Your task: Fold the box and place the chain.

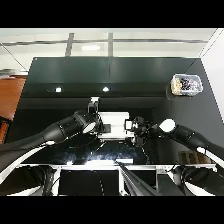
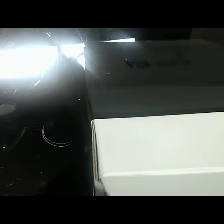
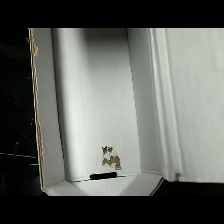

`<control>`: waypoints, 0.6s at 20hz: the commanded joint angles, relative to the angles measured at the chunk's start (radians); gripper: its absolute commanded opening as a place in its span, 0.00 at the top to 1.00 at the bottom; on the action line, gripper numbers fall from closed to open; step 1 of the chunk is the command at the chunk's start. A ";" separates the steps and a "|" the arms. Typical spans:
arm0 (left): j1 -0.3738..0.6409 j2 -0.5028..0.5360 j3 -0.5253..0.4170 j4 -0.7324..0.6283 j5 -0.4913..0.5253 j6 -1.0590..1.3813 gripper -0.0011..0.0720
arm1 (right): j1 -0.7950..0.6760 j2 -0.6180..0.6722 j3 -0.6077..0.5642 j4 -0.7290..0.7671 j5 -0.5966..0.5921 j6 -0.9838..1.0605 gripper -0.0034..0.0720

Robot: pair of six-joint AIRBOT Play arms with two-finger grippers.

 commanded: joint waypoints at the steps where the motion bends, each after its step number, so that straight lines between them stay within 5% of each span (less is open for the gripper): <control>1: 0.000 -0.001 0.000 0.000 -0.007 -0.004 0.77 | 0.000 0.000 0.000 0.000 0.000 0.001 0.50; 4: 0.000 0.000 0.000 0.000 -0.018 -0.014 0.60 | 0.000 0.000 0.000 0.000 0.000 0.001 0.50; 6: 0.000 0.000 0.001 0.000 -0.029 -0.029 0.28 | 0.000 0.000 0.000 0.000 0.000 0.001 0.50; 7: 0.000 0.000 0.003 0.000 -0.038 -0.029 0.21 | 0.000 0.000 0.000 0.000 0.000 0.001 0.50; 12: 0.000 -0.001 0.029 0.002 -0.034 -0.029 0.21 | 0.000 0.000 0.000 0.000 0.000 0.001 0.50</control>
